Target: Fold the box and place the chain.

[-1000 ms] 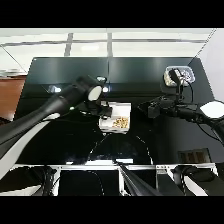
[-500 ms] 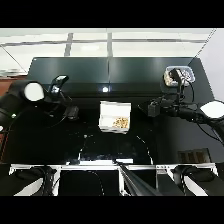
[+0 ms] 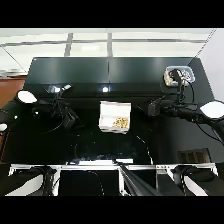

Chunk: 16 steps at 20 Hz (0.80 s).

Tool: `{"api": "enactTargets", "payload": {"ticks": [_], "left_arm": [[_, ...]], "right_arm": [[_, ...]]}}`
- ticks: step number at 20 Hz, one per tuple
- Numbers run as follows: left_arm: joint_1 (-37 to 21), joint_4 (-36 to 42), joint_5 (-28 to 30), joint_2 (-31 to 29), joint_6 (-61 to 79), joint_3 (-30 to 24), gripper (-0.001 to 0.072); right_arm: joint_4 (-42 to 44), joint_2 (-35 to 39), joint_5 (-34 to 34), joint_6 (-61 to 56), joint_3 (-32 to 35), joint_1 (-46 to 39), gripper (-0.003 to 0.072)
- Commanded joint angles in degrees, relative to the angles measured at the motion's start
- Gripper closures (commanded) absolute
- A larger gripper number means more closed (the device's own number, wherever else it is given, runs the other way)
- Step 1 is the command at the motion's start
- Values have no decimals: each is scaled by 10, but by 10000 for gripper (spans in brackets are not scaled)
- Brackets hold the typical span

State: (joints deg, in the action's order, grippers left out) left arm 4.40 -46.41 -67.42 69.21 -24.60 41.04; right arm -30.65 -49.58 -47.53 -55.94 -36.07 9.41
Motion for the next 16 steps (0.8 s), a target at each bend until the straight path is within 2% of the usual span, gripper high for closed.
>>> {"api": "enactTargets", "payload": {"ticks": [1, 6, 7, 10, 16], "left_arm": [[27, 29, 10, 23, 270, -5, -5], [72, 64, 55, 64, 387, 8, -4], [77, 65, 82, 70, 397, 8, -4], [95, 64, 141, 76, 397, 8, -4], [104, 64, 177, 78, 398, 8, -2]], "right_arm": [[-1, 0, 0, -7, 0, 0, 246], [-1, 0, -2, -7, 0, 0, 246], [-1, 0, -2, -7, 0, 0, 246], [-1, 0, -3, -7, 0, 0, 246], [0, 0, -2, -7, 0, 0, 246]]}}
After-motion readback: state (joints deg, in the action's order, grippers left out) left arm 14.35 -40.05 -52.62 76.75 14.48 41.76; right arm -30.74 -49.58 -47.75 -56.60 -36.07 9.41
